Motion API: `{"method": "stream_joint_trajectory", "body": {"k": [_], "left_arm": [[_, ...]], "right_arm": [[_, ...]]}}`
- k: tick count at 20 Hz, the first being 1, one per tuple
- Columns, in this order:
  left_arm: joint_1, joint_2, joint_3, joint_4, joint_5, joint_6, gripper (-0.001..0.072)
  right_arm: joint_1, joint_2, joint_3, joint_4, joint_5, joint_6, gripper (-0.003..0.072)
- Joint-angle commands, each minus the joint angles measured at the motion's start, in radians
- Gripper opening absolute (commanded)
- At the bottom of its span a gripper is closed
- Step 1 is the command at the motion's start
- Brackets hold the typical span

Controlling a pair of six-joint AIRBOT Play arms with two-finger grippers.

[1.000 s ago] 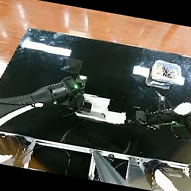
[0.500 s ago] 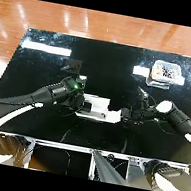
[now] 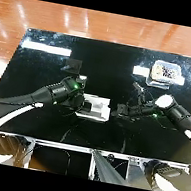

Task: Fold the box and place the chain.

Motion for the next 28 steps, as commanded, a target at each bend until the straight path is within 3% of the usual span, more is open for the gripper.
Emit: {"method": "stream_joint_trajectory", "body": {"k": [1, 6, 11, 13, 17, 24, 26, 28], "left_arm": [[0.000, 0.000, 0.000, 0.000, 0.000, 0.000, 0.0024], [0.000, 0.000, 0.000, 0.000, 0.000, 0.000, 0.0024], [0.000, 0.000, 0.000, 0.000, 0.000, 0.000, 0.0024], [0.000, 0.000, 0.000, 0.000, 0.000, 0.000, 0.0024], [0.000, 0.000, 0.000, 0.000, 0.000, 0.000, 0.0024], [0.000, 0.000, 0.000, 0.000, -0.002, 0.000, 0.0024], [0.000, 0.000, 0.000, 0.001, -0.003, 0.000, 0.0024], [0.000, 0.000, 0.000, 0.000, -0.003, 0.000, 0.0024]], "right_arm": [[0.002, 0.000, 0.008, 0.011, 0.046, -0.007, 0.0618], [0.052, 0.000, 0.023, 0.038, 0.026, -0.007, 0.0617], [0.137, -0.002, 0.069, 0.029, -0.085, 0.090, 0.0617], [0.183, -0.005, 0.102, -0.032, -0.113, 0.188, 0.0617], [0.309, -0.014, 0.162, -0.321, -0.122, 0.478, 0.0617], [0.354, -0.029, 0.171, -0.346, -0.161, 0.522, 0.0614], [0.360, -0.029, 0.174, -0.346, -0.168, 0.533, 0.0548], [0.369, -0.037, 0.174, -0.357, -0.171, 0.556, 0.0547]]}}
